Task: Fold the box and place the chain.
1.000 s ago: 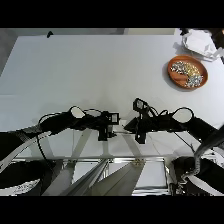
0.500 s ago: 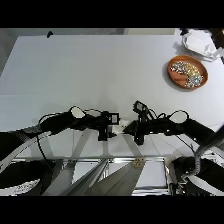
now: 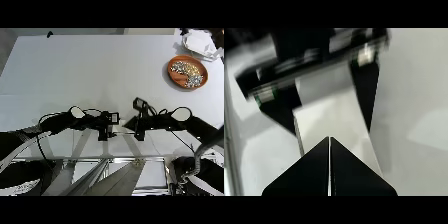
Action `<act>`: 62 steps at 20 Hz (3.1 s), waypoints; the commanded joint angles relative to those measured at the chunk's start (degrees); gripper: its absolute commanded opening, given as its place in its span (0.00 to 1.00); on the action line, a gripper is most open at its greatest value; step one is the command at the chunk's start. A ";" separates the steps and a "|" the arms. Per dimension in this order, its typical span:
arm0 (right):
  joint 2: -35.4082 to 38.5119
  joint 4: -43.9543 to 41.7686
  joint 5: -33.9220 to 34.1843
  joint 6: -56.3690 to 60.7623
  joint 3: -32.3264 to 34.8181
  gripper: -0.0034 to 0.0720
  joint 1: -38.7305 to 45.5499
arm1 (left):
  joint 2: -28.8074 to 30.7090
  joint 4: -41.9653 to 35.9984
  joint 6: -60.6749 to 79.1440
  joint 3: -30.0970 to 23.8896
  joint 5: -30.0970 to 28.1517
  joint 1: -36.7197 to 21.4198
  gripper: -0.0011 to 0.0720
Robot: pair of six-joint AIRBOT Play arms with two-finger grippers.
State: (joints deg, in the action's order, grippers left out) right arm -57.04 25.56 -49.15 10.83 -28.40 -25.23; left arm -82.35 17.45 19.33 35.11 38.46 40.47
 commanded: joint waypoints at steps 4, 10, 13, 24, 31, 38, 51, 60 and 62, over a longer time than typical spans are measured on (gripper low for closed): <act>6.69 37.35 -9.94 43.67 -16.68 0.07 0.00 | 0.04 0.13 0.15 0.02 -0.07 -0.02 0.39; 4.94 74.25 -26.58 78.20 -18.18 0.07 0.81 | 0.04 0.11 0.15 0.00 -0.07 -0.02 0.39; 4.46 71.36 -28.24 78.99 -18.08 0.07 7.63 | 0.02 -1.92 0.15 0.02 -0.07 0.00 0.38; 4.48 67.17 -27.54 78.93 -18.08 0.07 15.72 | 5.49 -6.16 -5.53 0.00 -1.64 -3.76 0.02; 4.48 68.59 -27.54 78.71 -18.08 0.07 15.72 | 25.66 17.55 -32.94 0.00 -12.26 -20.85 0.02; 4.48 67.95 -26.25 78.73 -18.08 0.07 15.72 | 35.80 56.68 -69.85 -0.02 -2.05 -51.71 0.02; 4.48 67.41 -23.63 78.73 -18.08 0.08 15.72 | 21.77 53.24 -71.45 -1.01 10.69 -69.40 0.04; 4.48 66.49 -23.74 78.75 -18.08 0.08 15.72 | 17.99 55.43 -71.45 -1.11 11.56 -69.31 0.93; 4.48 66.51 -23.76 78.77 -18.08 0.08 15.72 | 18.36 54.58 -71.43 -1.11 11.74 -69.29 0.97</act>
State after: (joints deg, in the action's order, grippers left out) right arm -52.56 92.29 -72.86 89.56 -46.41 -9.56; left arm -63.94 72.62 -52.12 34.00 49.93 -28.86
